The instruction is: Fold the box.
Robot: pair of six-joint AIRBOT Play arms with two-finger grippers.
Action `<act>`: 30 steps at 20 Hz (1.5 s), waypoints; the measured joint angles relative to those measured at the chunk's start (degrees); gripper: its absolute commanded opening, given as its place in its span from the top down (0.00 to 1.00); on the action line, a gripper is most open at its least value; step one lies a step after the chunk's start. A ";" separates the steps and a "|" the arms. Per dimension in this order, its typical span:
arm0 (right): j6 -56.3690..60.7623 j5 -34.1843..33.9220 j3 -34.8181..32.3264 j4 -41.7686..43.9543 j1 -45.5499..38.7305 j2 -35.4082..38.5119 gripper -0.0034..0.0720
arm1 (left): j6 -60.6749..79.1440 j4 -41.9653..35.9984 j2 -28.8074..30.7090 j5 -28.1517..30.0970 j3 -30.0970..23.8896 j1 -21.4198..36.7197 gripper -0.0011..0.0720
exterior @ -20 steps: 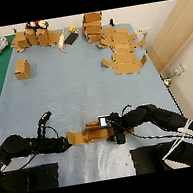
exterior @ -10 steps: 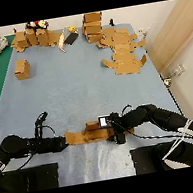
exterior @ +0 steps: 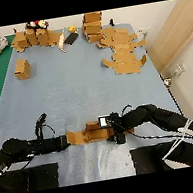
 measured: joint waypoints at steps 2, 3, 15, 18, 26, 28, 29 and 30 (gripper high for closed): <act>0.00 0.00 0.00 -0.02 0.02 0.00 0.17 | 2.10 -2.38 -0.46 0.09 -0.17 0.00 0.97; 0.00 0.00 0.00 0.00 0.00 0.00 0.17 | 3.32 -3.65 -0.79 0.00 -0.35 0.00 0.97; 0.00 0.00 0.00 0.00 0.02 0.00 0.17 | 9.90 -10.03 -2.16 -2.27 -1.33 0.00 0.97; 0.00 0.00 0.00 -0.02 0.00 0.00 0.17 | 9.66 -10.95 -2.16 -3.02 -1.33 0.00 0.97; 0.00 0.00 0.00 0.00 0.00 0.00 0.17 | 10.12 -13.79 -2.16 -6.36 -1.33 0.00 0.97; 0.02 0.00 0.00 0.00 0.02 0.00 0.17 | 10.14 -14.19 -2.16 -6.56 -1.33 0.00 0.97; 0.02 0.00 0.00 0.00 0.02 0.00 0.17 | 10.16 -14.53 -2.16 -6.62 -1.33 0.00 0.97; 0.02 0.02 0.00 0.02 0.02 0.00 0.17 | 10.21 -15.02 -2.16 -6.69 -1.33 0.00 0.97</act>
